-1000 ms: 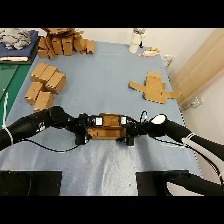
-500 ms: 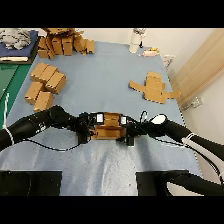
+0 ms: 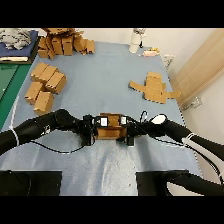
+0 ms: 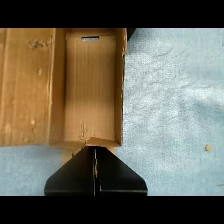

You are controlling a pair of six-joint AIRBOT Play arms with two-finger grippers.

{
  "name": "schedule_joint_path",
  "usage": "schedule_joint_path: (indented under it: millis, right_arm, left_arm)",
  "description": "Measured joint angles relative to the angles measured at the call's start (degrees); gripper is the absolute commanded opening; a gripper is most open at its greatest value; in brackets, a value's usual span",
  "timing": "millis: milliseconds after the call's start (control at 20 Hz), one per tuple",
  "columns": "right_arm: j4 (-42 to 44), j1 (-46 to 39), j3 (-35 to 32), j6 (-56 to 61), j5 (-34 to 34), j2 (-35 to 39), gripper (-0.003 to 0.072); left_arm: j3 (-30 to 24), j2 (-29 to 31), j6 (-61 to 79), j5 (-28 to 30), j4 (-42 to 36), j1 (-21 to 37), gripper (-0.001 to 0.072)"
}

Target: Fold the box.

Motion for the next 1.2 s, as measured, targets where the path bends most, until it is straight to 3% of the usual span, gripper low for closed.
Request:
schedule_joint_path:
  millis: [950,1050,1200]
  right_arm:
    - [0.0,0.0,0.0,0.0,0.1,0.0,0.0596]
    - [0.0,0.0,0.0,0.0,0.1,0.0,0.0596]
    - [-0.1,0.0,0.0,-0.1,0.2,0.0,0.0596]
  left_arm:
    - [0.0,-0.6,3.5,2.3,-4.7,-0.4,0.0018]
    - [0.0,-0.6,4.1,1.6,-5.2,-0.4,0.0438]
    - [0.0,-0.7,4.3,1.0,-5.6,-0.4,0.0451]
